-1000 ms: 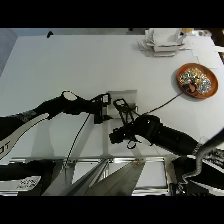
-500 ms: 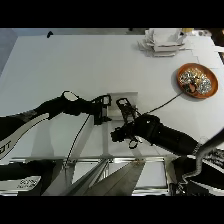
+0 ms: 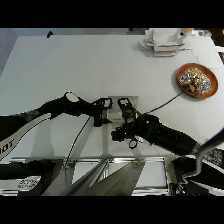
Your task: Fold the box and place the chain.
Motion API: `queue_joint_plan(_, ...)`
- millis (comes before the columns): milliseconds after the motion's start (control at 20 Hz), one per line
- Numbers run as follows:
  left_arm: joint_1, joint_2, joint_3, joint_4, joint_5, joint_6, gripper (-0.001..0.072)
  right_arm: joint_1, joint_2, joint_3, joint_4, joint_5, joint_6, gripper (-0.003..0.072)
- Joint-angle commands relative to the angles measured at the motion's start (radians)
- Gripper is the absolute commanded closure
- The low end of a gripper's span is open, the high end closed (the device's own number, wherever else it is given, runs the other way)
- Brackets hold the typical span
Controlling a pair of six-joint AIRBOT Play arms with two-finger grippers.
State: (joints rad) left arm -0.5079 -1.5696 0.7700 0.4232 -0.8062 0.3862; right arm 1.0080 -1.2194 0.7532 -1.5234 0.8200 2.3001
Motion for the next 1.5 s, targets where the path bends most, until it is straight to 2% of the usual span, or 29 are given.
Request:
queue_joint_plan(0, -0.001, -0.002, -0.001, 0.008, 0.053, -0.062, 0.0553, 0.001, -0.034, 0.000, 0.021, 0.000, 0.026, 0.0336)
queue_joint_plan(250, -0.001, -0.002, -0.001, 0.008, 0.055, -0.065, 0.0555, 0.001, -0.064, 0.000, 0.016, -0.013, 0.052, 0.0347)
queue_joint_plan(350, -0.001, -0.002, -0.001, 0.008, 0.055, -0.065, 0.0555, 0.000, -0.065, 0.000, 0.016, -0.035, 0.055, 0.0394)
queue_joint_plan(700, -0.001, -0.002, -0.001, 0.008, 0.054, -0.065, 0.0555, 0.000, -0.087, 0.000, 0.005, -0.054, 0.086, 0.0463)
queue_joint_plan(850, -0.001, -0.002, -0.001, 0.008, 0.054, -0.065, 0.0555, 0.000, -0.114, 0.000, 0.009, -0.053, 0.086, 0.0466)
queue_joint_plan(950, -0.001, -0.002, -0.001, 0.008, 0.054, -0.065, 0.0555, 0.000, -0.123, 0.000, 0.009, -0.053, 0.086, 0.0520)
queue_joint_plan(1000, -0.001, -0.002, -0.001, 0.008, 0.054, -0.065, 0.0555, 0.000, -0.122, 0.000, 0.009, -0.055, 0.086, 0.0574)
queue_joint_plan(1050, -0.001, -0.002, -0.001, 0.008, 0.054, -0.065, 0.0555, 0.000, -0.118, 0.000, 0.009, -0.055, 0.085, 0.0670)
queue_joint_plan(1250, -0.001, -0.002, -0.001, 0.008, 0.054, -0.065, 0.0555, 0.000, -0.041, 0.000, -0.003, -0.041, 0.077, 0.0672)
queue_joint_plan(1450, -0.001, -0.002, -0.001, 0.008, 0.054, -0.065, 0.0555, 0.000, 0.137, 0.000, -0.073, 0.015, 0.079, 0.0672)
